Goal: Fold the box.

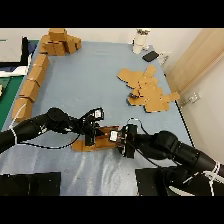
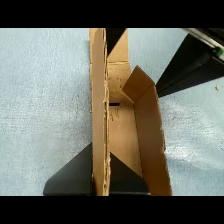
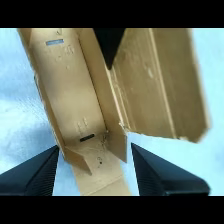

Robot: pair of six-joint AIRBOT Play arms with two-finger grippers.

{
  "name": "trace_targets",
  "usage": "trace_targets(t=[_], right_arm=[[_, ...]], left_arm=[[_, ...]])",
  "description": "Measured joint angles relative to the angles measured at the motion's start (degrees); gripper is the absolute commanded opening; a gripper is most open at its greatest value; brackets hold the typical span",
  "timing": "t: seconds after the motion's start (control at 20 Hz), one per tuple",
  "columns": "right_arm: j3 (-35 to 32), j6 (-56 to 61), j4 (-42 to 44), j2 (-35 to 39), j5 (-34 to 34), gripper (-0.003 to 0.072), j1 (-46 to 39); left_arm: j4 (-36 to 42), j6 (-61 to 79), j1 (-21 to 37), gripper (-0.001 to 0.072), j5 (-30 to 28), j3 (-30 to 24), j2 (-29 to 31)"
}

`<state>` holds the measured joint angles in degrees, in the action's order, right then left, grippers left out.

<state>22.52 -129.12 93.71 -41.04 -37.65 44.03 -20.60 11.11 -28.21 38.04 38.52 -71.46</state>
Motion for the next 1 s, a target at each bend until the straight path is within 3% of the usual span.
trace_targets(t=[0.2, 0.4, 0.65, 1.0], right_arm=[[1.29, -21.35, 16.59, -3.96, -1.29, 0.0720, -9.62], [5.20, -34.71, 26.49, -11.85, -7.08, 0.0720, -16.00], [7.61, -40.50, 31.06, -18.86, -11.28, 0.0716, -19.02], [8.17, -41.29, 31.95, -18.78, -12.90, 0.0715, -19.67]], left_arm=[[-0.02, 0.00, 0.00, 0.0015, 0.00, 0.00, 0.00], [-0.02, 0.00, 0.00, 0.0015, 0.04, 0.00, 0.00], [-0.02, 0.00, 0.00, 0.0014, 0.04, 0.00, 0.00], [-0.02, 0.00, 0.00, 0.0014, 0.02, 0.00, 0.00]])
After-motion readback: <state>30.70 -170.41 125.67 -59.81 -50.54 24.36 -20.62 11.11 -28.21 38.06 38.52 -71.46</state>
